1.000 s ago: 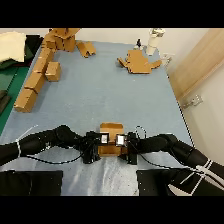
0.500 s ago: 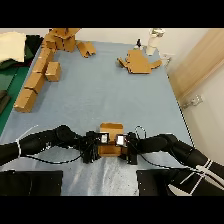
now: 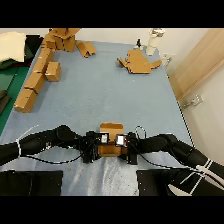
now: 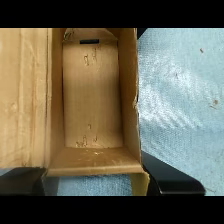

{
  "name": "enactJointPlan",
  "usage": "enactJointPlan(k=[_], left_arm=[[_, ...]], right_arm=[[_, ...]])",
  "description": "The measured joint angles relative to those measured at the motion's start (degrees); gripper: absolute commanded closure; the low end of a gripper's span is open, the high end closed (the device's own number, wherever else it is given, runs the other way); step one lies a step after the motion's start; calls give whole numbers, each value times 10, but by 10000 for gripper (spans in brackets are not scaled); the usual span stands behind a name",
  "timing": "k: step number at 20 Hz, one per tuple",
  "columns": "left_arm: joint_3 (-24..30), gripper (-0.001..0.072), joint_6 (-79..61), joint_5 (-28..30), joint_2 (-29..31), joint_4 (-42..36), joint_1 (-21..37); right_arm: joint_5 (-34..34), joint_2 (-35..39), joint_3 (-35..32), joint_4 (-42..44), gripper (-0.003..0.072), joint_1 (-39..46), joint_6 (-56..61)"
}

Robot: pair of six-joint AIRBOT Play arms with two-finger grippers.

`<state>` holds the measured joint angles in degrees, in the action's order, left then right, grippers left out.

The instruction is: Fold the box.

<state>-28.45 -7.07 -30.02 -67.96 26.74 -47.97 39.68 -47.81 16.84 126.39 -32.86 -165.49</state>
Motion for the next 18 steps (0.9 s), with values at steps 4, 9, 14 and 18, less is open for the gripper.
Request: enactJointPlan(k=[4, 9, 14, 18], left_arm=[[0, 249, 0, 0, 0, 0, 0], [0, 250, 0, 0, 0, 0, 0], [0, 249, 0, 0, 0, 0, 0], [0, 250, 0, 0, 0, 0, 0]], right_arm=[[0, 0, 0, 0, 178, 0, 0], [2, 0, 0, 0, -34, 0, 0], [28, 17, 4, -12, -34, 4, 54], [48, 51, 6, -87, -34, 10, 134]])
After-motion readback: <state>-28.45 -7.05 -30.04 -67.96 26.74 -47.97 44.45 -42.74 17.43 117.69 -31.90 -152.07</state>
